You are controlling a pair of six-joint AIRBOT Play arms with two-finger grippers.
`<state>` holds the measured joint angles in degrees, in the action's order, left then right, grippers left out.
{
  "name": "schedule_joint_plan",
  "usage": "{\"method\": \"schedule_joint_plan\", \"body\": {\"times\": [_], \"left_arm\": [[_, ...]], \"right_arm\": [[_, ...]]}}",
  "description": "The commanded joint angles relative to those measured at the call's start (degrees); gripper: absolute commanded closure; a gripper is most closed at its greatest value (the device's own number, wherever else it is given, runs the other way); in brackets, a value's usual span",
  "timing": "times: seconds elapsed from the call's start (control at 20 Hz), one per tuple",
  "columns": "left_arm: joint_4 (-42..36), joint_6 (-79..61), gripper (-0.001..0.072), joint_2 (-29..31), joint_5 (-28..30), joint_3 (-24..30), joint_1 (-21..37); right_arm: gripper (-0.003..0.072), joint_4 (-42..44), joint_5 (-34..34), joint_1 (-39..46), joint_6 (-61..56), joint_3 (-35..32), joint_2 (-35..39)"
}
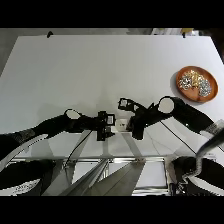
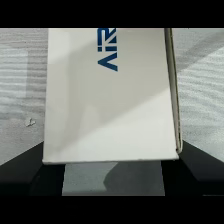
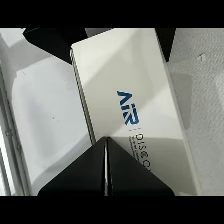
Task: Fold the box and place the chain.
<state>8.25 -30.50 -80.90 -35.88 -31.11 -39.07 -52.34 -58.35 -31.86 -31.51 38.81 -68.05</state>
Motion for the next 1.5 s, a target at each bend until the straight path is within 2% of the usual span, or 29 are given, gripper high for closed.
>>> {"method": "schedule_joint_plan", "body": {"times": [0.0, 0.15, 0.4, 0.55, 0.65, 0.8, 1.0, 1.3, 1.45], "left_arm": [[-0.07, 0.02, 0.0539, 0.02, 0.07, -0.02, 0.04], [-0.07, 0.02, 0.0539, 0.02, 0.07, -0.02, 0.04], [-0.07, 0.02, 0.0539, 0.02, 0.07, -0.02, 0.04], [-0.07, 0.02, 0.0539, 0.02, 0.07, -0.02, 0.04], [-0.07, 0.02, 0.0539, 0.02, 0.07, -0.02, 0.04], [-0.07, 0.02, 0.0539, 0.02, 0.07, -0.02, 0.04], [-0.07, 0.00, 0.0539, 0.02, 0.07, -0.02, 0.04], [-0.07, 0.02, 0.0539, 0.02, 0.07, -0.02, 0.04], [-0.07, 0.02, 0.0539, 0.02, 0.07, -0.02, 0.04]], "right_arm": [[0.0664, -0.42, 0.85, -0.09, -0.15, -0.42, 0.17], [0.0664, -0.94, 1.01, -0.04, -0.31, -0.24, 2.84], [0.0664, -8.00, 1.90, 3.19, -9.60, 0.15, 12.02], [0.0664, -12.26, -2.23, 10.36, -17.77, 0.15, 18.25], [0.0664, -19.56, -7.91, 15.76, -25.35, 0.11, 20.41], [0.0664, -28.61, -12.76, 24.39, -35.01, -1.46, 20.41], [0.0664, -30.42, -14.58, 34.86, -43.06, -6.93, 20.41], [0.0665, -36.09, -16.63, 37.57, -55.23, -7.50, 20.41], [0.0665, -36.52, -18.23, 37.57, -57.29, -7.50, 20.41]]}}
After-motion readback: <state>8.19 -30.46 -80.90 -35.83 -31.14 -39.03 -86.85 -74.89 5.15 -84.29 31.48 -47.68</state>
